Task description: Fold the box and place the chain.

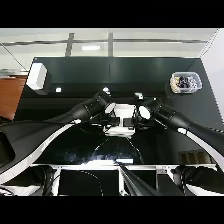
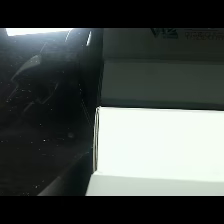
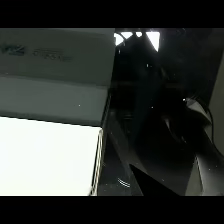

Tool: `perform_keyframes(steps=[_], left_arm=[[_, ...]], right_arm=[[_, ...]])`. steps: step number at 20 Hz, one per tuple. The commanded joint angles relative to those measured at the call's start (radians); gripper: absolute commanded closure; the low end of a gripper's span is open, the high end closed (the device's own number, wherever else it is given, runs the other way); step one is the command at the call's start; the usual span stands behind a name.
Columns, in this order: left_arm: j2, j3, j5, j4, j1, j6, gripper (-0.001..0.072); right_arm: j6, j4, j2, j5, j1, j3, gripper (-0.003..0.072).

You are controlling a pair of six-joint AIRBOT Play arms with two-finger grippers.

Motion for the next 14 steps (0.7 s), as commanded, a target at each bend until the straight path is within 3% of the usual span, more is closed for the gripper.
perform_keyframes(steps=[1,3,4,5,6,7,11,12,13,14], left_arm=[[0.0,0.0,0.0,0.0,0.001,0.0,0.0683],[0.0,0.0,0.0,0.0,0.001,0.0,0.0683],[0.0,0.0,-0.001,0.0,0.001,0.0,0.0683],[0.0,0.0,-0.001,0.0,0.001,0.0,0.0683],[0.0,0.0,-0.001,0.0,0.001,0.0,0.0683],[0.0,0.0,-0.001,0.0,0.001,0.0,0.0683],[0.0,0.0,-0.001,0.0,0.001,0.0,0.0683],[0.0,0.0,-0.001,0.0,0.001,0.0,0.0683],[0.0,0.0,-0.001,0.0,0.001,0.0,0.0683],[0.0,0.0,-0.001,0.0,0.001,0.0,0.0683]], right_arm=[[0.013,-0.007,-0.009,0.007,0.002,0.001,0.034],[0.017,-0.007,-0.011,0.006,0.002,0.001,0.0342],[0.018,-0.006,-0.012,0.005,0.002,0.001,0.0464],[0.018,-0.006,-0.013,0.0,0.002,0.001,0.0509],[0.018,-0.005,-0.013,-0.003,0.002,0.002,0.0615],[0.018,-0.006,-0.013,-0.007,0.002,0.003,0.067],[0.019,-0.002,-0.013,-0.014,0.008,0.003,0.0666],[0.019,-0.001,-0.013,-0.016,0.008,0.003,0.0543],[0.019,-0.001,-0.013,-0.016,0.008,0.003,0.0478],[0.019,-0.001,-0.013,-0.016,0.008,0.003,0.0478]])
